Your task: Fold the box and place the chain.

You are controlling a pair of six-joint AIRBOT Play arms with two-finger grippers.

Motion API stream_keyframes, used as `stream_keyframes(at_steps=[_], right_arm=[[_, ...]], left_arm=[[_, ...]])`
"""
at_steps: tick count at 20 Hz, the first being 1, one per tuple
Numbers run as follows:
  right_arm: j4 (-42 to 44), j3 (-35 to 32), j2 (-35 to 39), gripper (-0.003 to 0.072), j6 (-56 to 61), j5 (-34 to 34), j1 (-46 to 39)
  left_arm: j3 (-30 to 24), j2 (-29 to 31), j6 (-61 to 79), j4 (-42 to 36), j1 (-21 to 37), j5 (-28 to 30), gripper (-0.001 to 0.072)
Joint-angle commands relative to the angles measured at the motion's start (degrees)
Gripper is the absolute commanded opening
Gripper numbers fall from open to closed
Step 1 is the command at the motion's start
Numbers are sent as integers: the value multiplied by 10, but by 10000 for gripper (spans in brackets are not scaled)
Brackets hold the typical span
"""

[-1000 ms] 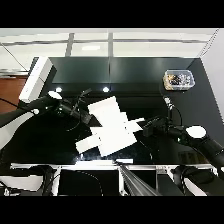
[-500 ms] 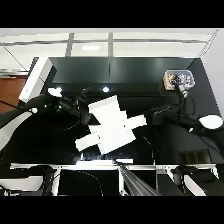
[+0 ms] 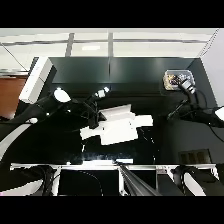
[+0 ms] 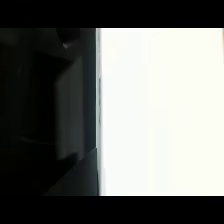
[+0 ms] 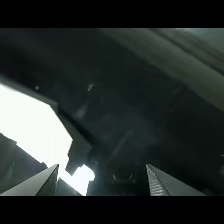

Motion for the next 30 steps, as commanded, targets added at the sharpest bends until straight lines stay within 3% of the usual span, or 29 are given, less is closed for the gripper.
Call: stream_keyframes(at_steps=[1, 6, 15, 24, 26, 30], right_arm=[[-21, -31, 0, 631, -61, 1, 37], [50, -93, 0, 631, -118, -54, 113], [49, -154, 0, 631, -201, -86, 210], [66, -158, -40, 631, -295, -134, 320], [80, -158, -41, 631, -298, -187, 335], [104, -158, -41, 630, -299, -198, 338]], left_arm=[[-4, -2, 76, 6, -44, 101, 29], [-4, -36, 77, 6, -48, 65, 30], [-3, -40, 94, 18, -49, 48, 31], [-3, -40, 94, 18, -49, 48, 31], [-3, -40, 94, 18, -50, 47, 31], [-3, -40, 94, 18, -50, 46, 31]])
